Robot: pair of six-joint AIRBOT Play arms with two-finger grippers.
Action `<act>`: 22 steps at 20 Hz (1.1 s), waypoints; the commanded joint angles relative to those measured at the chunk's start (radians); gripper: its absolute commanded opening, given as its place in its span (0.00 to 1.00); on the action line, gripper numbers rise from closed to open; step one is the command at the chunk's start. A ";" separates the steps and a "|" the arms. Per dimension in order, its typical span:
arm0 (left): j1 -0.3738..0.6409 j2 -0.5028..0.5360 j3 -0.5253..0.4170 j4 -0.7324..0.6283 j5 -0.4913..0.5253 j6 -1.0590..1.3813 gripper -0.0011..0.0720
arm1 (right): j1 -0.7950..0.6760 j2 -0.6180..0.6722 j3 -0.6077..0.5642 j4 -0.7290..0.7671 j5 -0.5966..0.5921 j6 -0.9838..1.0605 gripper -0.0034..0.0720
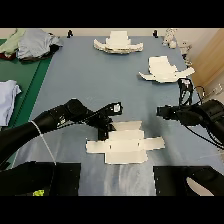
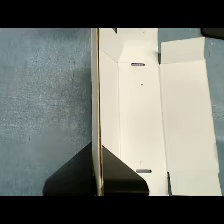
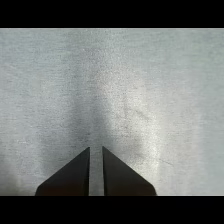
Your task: Fold the box.
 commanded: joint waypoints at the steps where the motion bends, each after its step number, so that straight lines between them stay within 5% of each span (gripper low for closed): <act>1: -0.003 0.001 -0.005 -0.002 -0.075 0.006 0.03 | 0.000 0.000 0.001 0.002 0.002 0.002 0.20; 8: -0.027 0.144 -0.007 -0.005 0.124 0.064 0.03 | 0.000 0.000 0.001 0.002 0.002 0.002 0.20; 13: -0.172 0.231 -0.148 -0.005 0.378 0.158 0.03 | 0.000 0.000 0.001 0.005 0.002 0.017 0.20; 22: -0.216 0.201 -0.227 0.009 0.439 0.160 0.03 | 0.000 0.000 0.001 0.012 0.002 0.018 0.20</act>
